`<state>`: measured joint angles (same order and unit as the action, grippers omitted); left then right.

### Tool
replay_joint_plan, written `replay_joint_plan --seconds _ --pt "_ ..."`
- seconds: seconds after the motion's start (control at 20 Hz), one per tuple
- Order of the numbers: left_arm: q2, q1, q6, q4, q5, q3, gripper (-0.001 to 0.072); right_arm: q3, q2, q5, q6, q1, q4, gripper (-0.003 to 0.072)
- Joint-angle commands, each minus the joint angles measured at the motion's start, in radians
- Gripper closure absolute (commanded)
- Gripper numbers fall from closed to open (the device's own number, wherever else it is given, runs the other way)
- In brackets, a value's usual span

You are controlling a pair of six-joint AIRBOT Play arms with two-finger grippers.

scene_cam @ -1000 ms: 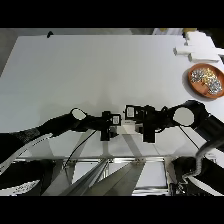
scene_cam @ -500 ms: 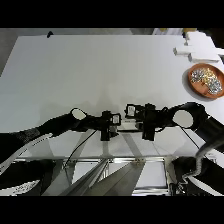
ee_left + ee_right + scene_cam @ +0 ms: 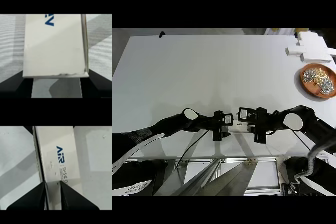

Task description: Fold the box and place the chain.

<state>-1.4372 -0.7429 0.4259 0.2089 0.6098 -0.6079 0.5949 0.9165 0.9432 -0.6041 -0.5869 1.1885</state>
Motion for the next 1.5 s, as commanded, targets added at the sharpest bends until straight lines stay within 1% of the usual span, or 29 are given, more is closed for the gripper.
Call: replay_joint_plan --seconds 0.0,0.05,0.3,0.45,0.5,0.55,0.65,0.7,0.8,0.85,1.1,1.25,1.3,1.45 --pt "0.001 0.000 0.000 0.001 0.000 0.000 0.0387 -0.018 0.000 0.005 -0.001 0.000 -0.015 0.0457" --pt "0.001 0.000 0.000 0.001 0.000 0.000 0.0387 -0.018 0.000 0.005 -0.001 0.000 -0.024 0.0386" --pt "0.001 0.000 0.000 0.001 0.000 0.000 0.0387 -0.016 -0.004 0.006 -0.001 0.000 -0.070 0.0382" --pt "0.001 0.000 0.000 0.001 0.000 0.000 0.0387 -0.002 -0.031 0.006 -0.001 0.001 -0.082 0.0382" --pt "0.001 0.000 0.000 0.001 0.000 0.000 0.0387 0.010 -0.036 0.006 -0.001 0.002 -0.098 0.0373" --pt "0.001 0.000 0.000 0.001 0.000 0.000 0.0387 0.028 -0.036 0.005 0.000 0.002 -0.116 0.0344" --pt "0.001 0.000 0.000 0.001 0.001 0.000 0.0387 0.043 -0.036 -0.020 0.000 0.002 -0.153 0.0348" --pt "0.001 0.000 0.000 0.001 0.000 0.000 0.0387 0.043 -0.033 -0.032 0.000 0.001 -0.157 0.0381" --pt "0.001 0.000 0.000 0.001 0.000 0.000 0.0387 0.043 -0.008 -0.026 -0.001 0.001 -0.154 0.0595" --pt "0.001 0.000 0.000 0.001 0.000 0.000 0.0387 0.043 0.012 -0.018 -0.002 0.001 -0.154 0.0638" --pt "0.001 0.000 0.000 0.001 0.000 0.000 0.0387 0.040 0.099 0.042 -0.019 0.001 -0.154 0.0650" --pt "0.001 0.000 0.000 0.001 0.000 0.000 0.0387 0.039 0.101 0.042 -0.015 0.001 -0.148 0.0658" --pt "0.001 0.000 0.000 0.001 0.000 0.000 0.0387 0.031 0.101 0.037 -0.016 0.001 -0.149 0.0670" --pt "0.001 0.000 0.000 0.001 0.000 0.000 0.0387 -0.006 0.102 0.032 -0.015 0.001 -0.148 0.0670"
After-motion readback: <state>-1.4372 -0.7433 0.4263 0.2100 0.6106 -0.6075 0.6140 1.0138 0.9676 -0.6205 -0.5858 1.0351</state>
